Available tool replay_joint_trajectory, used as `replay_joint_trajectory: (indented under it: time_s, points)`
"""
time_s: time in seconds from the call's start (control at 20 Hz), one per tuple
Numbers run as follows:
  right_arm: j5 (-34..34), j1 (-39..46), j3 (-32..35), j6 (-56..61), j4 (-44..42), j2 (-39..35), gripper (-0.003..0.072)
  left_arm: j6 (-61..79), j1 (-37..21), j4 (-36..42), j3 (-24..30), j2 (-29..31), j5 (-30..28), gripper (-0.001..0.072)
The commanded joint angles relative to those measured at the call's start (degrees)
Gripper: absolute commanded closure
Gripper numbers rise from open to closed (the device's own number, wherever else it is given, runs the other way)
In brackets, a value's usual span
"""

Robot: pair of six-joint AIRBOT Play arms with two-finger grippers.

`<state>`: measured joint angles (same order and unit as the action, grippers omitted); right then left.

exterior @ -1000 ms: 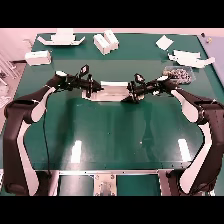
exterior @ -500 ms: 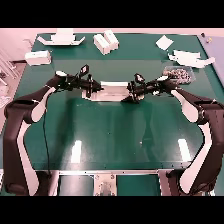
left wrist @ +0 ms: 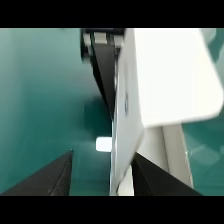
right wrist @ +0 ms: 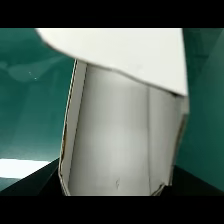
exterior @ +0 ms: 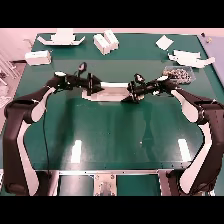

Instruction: Fold the box and place the chain.

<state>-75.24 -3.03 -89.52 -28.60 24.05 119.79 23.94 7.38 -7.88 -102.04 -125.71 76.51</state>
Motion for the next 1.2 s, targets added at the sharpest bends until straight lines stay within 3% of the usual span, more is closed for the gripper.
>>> replay_joint_trajectory:
  time_s: [0.0,0.6,0.85,1.05,1.1,1.15]
  points:
    - [0.0,0.0,0.0,0.1,0.0,0.0,0.0159,0.1,0.0,2.3,0.0,0.6,2.4,0.0259]
    - [0.0,0.0,0.0,0.1,0.0,0.0,0.0159,0.1,0.0,-3.4,-0.9,14.8,3.1,0.0259]
    - [0.0,0.0,0.0,0.1,0.0,0.0,0.0159,0.0,0.0,-9.9,-0.9,19.9,7.8,0.0264]
    - [0.0,0.0,0.0,0.1,0.0,0.0,0.0159,0.1,0.0,-6.6,-0.9,20.2,7.2,0.0270]
    - [0.0,0.0,0.0,0.1,0.0,0.0,0.0159,-1.2,0.0,-3.2,-0.9,20.2,6.1,0.0294]
    - [0.0,0.0,0.0,0.1,0.0,0.0,0.0159,-3.7,0.0,-1.3,-0.9,20.2,5.8,0.0598]
